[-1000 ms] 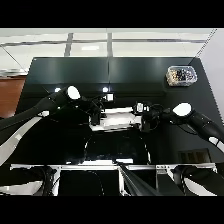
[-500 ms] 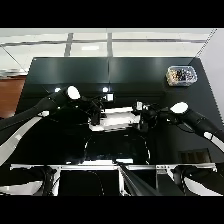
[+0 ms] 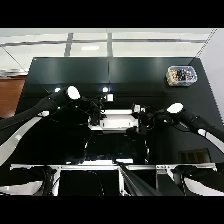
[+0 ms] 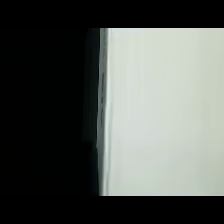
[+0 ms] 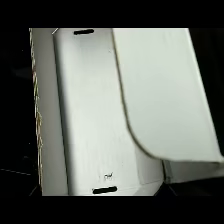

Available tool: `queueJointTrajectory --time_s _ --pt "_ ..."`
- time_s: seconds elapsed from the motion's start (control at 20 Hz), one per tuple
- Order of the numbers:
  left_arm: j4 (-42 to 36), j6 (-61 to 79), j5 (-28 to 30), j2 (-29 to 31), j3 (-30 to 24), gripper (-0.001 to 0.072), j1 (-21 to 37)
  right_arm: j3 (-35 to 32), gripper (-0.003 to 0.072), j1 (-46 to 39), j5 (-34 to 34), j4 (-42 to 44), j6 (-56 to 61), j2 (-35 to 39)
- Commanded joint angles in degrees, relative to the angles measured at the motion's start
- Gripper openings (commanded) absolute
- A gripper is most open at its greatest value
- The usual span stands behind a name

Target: Fold the box and place the chain.

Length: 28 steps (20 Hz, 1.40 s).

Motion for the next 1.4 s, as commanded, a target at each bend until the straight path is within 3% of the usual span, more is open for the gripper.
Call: queueJointTrajectory --time_s 0.0,0.2,1.35 --pt "-0.04 -0.11 0.15 -0.02 0.02 0.0026 -0.04 0.48 0.0715 0.76 -0.5 -1.53 0.66 -0.98" --pt "-0.04 -0.11 0.15 -0.02 0.02 0.0026 -0.04 1.77 0.0714 2.75 -2.27 -8.63 6.45 -2.23" --pt "-0.04 -0.11 0.46 -0.02 0.02 0.0026 0.04 3.06 0.0713 3.76 -3.89 -11.26 11.21 -3.45"
